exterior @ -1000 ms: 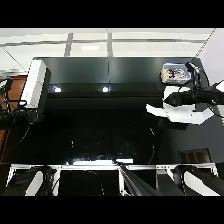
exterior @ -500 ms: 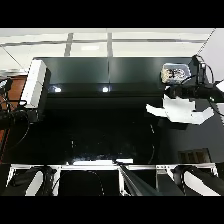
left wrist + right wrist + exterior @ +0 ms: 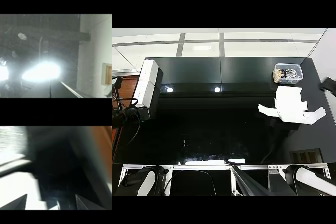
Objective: Fold the box and place the chain.
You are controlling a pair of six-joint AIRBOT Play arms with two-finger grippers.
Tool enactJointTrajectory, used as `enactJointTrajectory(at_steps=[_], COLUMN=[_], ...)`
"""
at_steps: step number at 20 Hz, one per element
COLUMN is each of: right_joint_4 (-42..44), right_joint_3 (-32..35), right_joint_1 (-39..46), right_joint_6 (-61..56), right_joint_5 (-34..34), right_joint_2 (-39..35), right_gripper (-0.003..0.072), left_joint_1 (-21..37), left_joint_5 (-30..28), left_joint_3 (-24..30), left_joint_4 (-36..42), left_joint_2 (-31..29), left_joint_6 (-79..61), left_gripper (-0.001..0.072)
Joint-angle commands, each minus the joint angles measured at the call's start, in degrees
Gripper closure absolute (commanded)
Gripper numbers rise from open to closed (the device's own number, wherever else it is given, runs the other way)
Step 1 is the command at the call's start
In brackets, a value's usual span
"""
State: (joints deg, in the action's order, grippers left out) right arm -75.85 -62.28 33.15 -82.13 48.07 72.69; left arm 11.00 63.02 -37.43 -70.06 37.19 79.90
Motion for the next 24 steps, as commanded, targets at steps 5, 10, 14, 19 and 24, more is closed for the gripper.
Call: enactJointTrajectory(at_steps=[5,10,14,19,24], right_joint_4=[7.89,2.82,-0.11,11.89,26.51], right_joint_3=[-9.75,-9.84,-10.73,-10.8,-1.25], right_joint_1=[13.62,8.15,6.86,6.73,4.02], right_joint_6=[21.99,25.97,26.56,29.05,28.76], right_joint_5=[31.61,31.95,31.52,33.38,29.33], right_joint_2=[14.97,19.12,19.04,11.72,-2.99], right_gripper=[-0.0019,0.0108,0.0572,0.0669,0.0669], left_joint_1=[-0.02,-0.02,-0.02,-0.02,-0.35], left_joint_5=[-2.99,-2.99,-2.99,-2.97,-2.67], left_joint_3=[0.11,0.11,0.11,0.11,0.11], left_joint_4=[1.97,1.55,1.57,1.64,5.97], left_joint_2=[0.83,2.8,4.76,5.53,5.53], left_joint_6=[1.42,1.4,1.4,1.38,1.18], left_gripper=[-0.0011,-0.0011,-0.0011,-0.0011,-0.0011])
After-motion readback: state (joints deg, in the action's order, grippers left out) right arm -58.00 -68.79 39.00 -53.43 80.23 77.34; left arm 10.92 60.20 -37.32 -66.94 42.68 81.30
